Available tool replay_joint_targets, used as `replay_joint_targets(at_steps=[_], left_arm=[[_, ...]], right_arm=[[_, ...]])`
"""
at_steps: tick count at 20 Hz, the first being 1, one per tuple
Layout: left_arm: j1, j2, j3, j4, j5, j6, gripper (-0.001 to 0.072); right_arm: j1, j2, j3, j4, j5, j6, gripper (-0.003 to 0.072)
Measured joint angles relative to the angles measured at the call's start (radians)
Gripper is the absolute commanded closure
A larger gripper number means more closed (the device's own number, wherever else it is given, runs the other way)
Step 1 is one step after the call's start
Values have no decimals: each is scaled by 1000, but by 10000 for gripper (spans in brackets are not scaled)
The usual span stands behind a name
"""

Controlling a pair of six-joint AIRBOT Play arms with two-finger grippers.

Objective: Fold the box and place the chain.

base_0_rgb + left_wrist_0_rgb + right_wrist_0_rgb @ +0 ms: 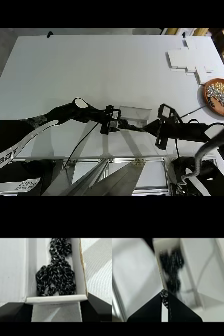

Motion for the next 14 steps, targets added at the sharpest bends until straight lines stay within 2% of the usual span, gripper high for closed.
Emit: replay_joint_targets(at_steps=[3,6,8,9,10,14], left_arm=[[0,0,0,0,0,0,679],[0,0,0,0,0,0,679],[0,0,0,0,0,0,679],[0,0,0,0,0,0,679],[0,0,0,0,0,0,679],[0,0,0,0,0,0,679]], right_arm=[[35,-1,0,226,-103,-21,666],[137,-54,0,314,-211,-43,665],[209,-109,0,312,-294,-46,663],[236,-140,0,301,-333,-39,592],[252,-164,0,285,-360,-23,480],[259,-203,25,163,-389,80,465]])
